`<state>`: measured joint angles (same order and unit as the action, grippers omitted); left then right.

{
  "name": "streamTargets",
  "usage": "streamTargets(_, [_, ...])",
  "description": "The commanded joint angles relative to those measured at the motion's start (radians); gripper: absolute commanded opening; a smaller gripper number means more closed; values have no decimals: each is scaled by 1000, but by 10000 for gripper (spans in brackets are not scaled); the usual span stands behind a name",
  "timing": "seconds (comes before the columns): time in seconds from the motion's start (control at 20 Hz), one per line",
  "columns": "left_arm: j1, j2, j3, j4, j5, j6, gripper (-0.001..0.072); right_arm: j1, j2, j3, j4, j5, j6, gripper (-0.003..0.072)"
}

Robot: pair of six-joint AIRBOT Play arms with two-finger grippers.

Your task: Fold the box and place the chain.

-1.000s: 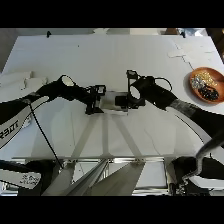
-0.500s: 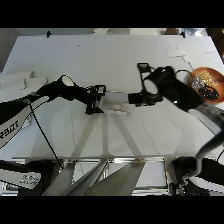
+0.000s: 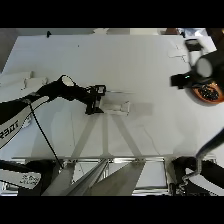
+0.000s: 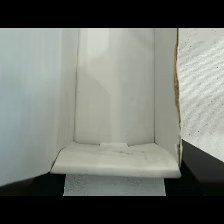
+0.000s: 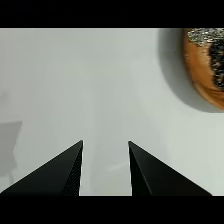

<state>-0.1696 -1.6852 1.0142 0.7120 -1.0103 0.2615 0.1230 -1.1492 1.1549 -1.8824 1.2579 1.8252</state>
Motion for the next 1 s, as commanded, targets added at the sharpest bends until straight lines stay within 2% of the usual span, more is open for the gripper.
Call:
streamTargets(0.0, [0, -1, 1, 0, 0, 0, 486, -249, -5, 0, 23, -152, -154, 299])
streamTargets(0.15, [0, 0, 1, 0, 0, 0, 486, -419, -93, 0, 85, -208, -251, 315])
streamTargets(0.2, [0, 0, 1, 0, 0, 0, 486, -460, -132, 0, 84, -224, -264, 368])
streamTargets(0.4, [0, -1, 1, 0, 0, 0, 486, -580, -269, 0, 82, -323, -264, 368])
streamTargets(0.7, [0, -1, 1, 0, 0, 0, 486, -615, -410, 0, 92, -436, -254, 368])
streamTargets(0.95, [0, 0, 1, 0, 0, 0, 486, -615, -471, 0, 161, -446, -251, 335])
